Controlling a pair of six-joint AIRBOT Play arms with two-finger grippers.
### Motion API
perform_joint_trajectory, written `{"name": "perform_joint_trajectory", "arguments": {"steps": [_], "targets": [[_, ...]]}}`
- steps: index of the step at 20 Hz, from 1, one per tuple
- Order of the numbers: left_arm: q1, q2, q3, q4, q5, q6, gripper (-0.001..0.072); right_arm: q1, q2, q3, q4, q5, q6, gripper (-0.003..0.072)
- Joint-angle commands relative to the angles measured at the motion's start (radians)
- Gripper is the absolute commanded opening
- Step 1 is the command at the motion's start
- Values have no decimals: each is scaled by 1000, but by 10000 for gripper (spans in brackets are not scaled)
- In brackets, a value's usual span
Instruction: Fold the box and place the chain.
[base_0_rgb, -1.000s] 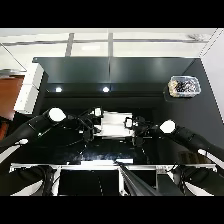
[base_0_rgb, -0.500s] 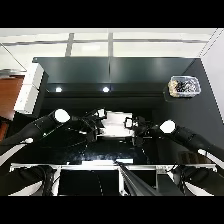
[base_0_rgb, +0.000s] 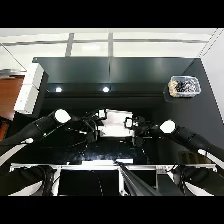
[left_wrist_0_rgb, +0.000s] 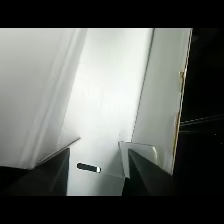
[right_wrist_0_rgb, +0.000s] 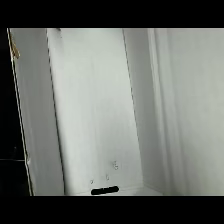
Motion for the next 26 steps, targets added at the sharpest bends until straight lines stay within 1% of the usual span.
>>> {"name": "perform_joint_trajectory", "arguments": {"steps": [1,2,4,6,8,10,12,13,14,15,16,18,19,21,24,26], "targets": [[0,6,0,39,-19,3,194,1,-1,0,1,0,0,536],[6,19,2,74,-32,-2,24,1,-1,0,1,0,0,536],[37,63,6,157,-47,-113,26,1,-1,0,1,0,0,536],[101,142,6,244,-63,-252,26,1,-1,0,1,0,0,536],[199,229,6,265,-122,-332,27,1,-1,0,1,0,0,536],[328,297,6,265,-181,-480,27,1,-1,0,1,0,0,536],[461,300,5,265,-227,-758,28,1,-1,0,1,0,0,536],[534,282,-3,265,-256,-921,28,1,-1,0,1,0,0,536],[594,256,-14,265,-294,-1034,28,1,-1,0,1,0,0,536],[647,222,-29,266,-335,-1102,28,1,-1,0,1,0,0,536],[687,182,-45,263,-352,-1122,28,1,-1,0,1,0,0,536],[734,92,-89,190,-357,-1214,28,1,-1,0,1,0,0,536],[741,44,-103,147,-359,-1214,29,1,-1,0,1,0,0,536],[723,-48,-108,63,-365,-1097,29,1,-1,0,1,0,0,536],[635,-138,-107,-101,-352,-972,27,1,-1,0,1,0,0,536],[552,-166,-101,-116,-329,-954,27,1,-1,0,1,0,0,536]]}}
